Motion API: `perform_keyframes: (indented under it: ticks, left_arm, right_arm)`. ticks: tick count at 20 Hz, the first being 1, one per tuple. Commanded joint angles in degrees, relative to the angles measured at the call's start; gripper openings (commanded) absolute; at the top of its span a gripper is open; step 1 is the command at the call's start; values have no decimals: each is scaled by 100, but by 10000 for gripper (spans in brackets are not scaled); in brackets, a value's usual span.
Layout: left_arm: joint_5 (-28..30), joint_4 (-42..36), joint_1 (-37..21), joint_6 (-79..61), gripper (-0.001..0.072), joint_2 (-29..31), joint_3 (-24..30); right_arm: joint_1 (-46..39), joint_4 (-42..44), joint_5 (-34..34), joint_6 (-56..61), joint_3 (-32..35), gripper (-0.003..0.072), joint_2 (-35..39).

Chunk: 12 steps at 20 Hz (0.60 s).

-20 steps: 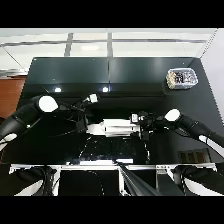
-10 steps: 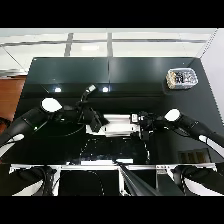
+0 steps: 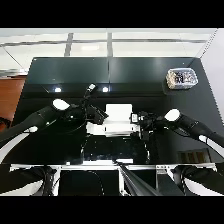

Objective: Fold the box and place the chain.

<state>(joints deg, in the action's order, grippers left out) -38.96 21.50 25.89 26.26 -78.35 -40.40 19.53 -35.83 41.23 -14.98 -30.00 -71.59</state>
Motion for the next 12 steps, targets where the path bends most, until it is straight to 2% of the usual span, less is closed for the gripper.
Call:
perform_keyframes:
  ticks: [1, 3, 5, 6, 10, 12]
  left_arm:
    - [153, 59, 50, -35, 27, -323, 2]
    - [153, 83, 24, -61, 26, -295, -13]
    - [61, 503, -114, -50, 26, -122, -120]
    - [-168, 828, -236, -4, 26, 44, -212]
    - [-997, 1908, -743, 719, 25, 1211, -313]
    - [-1261, 2135, -776, 654, 25, 1867, -26]
  right_arm:
    - [0, 2, -2, 0, -2, 8, 2]
    - [0, 2, -2, 0, -2, 8, 2]
    - [0, 2, -2, 0, -2, 8, 2]
    - [0, 0, -2, 0, -2, 8, 2]
    - [0, 2, -2, 0, -2, 8, 2]
    - [0, 2, -4, 0, -2, 8, 2]
